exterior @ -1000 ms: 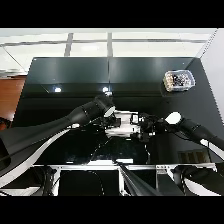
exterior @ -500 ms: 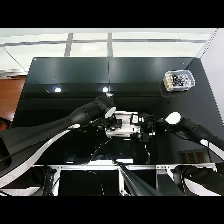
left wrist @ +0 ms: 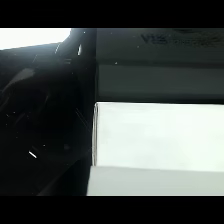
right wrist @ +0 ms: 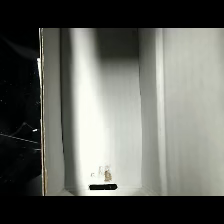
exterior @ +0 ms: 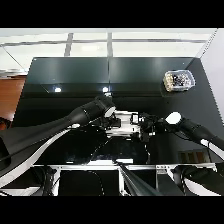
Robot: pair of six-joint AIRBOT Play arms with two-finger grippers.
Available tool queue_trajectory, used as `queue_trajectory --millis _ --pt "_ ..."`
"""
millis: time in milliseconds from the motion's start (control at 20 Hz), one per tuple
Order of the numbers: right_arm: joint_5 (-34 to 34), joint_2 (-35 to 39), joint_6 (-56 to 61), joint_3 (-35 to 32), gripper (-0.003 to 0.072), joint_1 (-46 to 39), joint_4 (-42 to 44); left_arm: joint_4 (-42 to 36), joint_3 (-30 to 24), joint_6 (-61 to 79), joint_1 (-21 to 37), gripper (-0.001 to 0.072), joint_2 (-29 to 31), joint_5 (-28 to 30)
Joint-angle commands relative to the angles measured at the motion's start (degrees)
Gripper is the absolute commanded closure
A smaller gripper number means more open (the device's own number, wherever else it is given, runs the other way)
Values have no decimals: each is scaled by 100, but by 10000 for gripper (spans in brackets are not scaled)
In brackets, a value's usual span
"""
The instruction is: Fold the box and place the chain.
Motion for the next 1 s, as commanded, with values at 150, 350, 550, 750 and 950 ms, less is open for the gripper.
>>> queue_trajectory --millis 150,350,550,750,950 --pt "-22 -4 -7 0 500 7 2 -61 4 17 -2 686 0 24" --pt "-20 -4 -7 0 500 7 13 -61 4 17 -2 687 0 22" --pt "31 -4 2 0 438 7 13 -63 4 17 -2 687 0 22" --pt "175 302 863 11 -27 0 -378 -61 4 17 -2 687 2 20" --pt "844 1040 1497 11 -21 -2 -1711 -63 4 17 -2 687 2 20"
